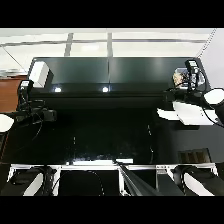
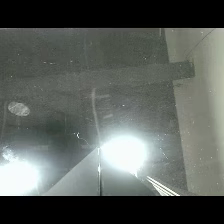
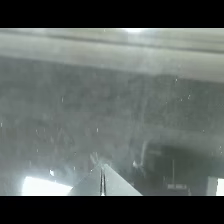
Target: Fold the box and place the chain.
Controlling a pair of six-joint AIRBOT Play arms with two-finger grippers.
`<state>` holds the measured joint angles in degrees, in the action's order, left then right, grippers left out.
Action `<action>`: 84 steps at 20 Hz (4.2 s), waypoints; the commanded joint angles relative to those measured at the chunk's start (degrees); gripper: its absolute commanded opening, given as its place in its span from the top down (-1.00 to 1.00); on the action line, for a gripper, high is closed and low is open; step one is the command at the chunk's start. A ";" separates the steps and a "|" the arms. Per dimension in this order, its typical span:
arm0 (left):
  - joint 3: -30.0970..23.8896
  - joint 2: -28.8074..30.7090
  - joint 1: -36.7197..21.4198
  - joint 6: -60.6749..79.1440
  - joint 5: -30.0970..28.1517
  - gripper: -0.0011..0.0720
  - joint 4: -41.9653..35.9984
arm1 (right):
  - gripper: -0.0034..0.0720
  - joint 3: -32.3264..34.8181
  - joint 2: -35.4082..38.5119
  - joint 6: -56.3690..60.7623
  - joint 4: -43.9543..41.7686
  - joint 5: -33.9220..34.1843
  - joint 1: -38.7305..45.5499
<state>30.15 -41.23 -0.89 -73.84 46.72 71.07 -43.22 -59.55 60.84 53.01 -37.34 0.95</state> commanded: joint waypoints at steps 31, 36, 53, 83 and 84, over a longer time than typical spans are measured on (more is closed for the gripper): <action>-0.04 0.04 0.02 -0.02 -5.97 0.90 -1.88 | 0.88 -39.45 -37.42 -14.82 14.95 -41.59 45.70; -0.04 0.04 0.02 -0.02 -6.08 0.90 -1.90 | 0.88 -35.39 -24.17 -16.17 -3.13 -38.91 41.97; -0.22 -4.04 3.15 0.20 -6.12 0.90 -14.75 | 0.88 23.85 10.10 -4.02 -30.71 14.84 -13.60; 45.35 -67.19 15.91 25.46 46.77 0.32 -29.42 | 0.88 25.46 10.05 -4.09 -31.52 18.03 -23.45; 45.70 -67.23 15.87 25.90 46.40 0.46 -29.42 | 0.88 25.46 10.05 -4.09 -31.52 18.05 -23.45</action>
<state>73.41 -107.31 14.33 -52.01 89.49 38.17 -17.78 -49.54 56.71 21.43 -19.31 -22.46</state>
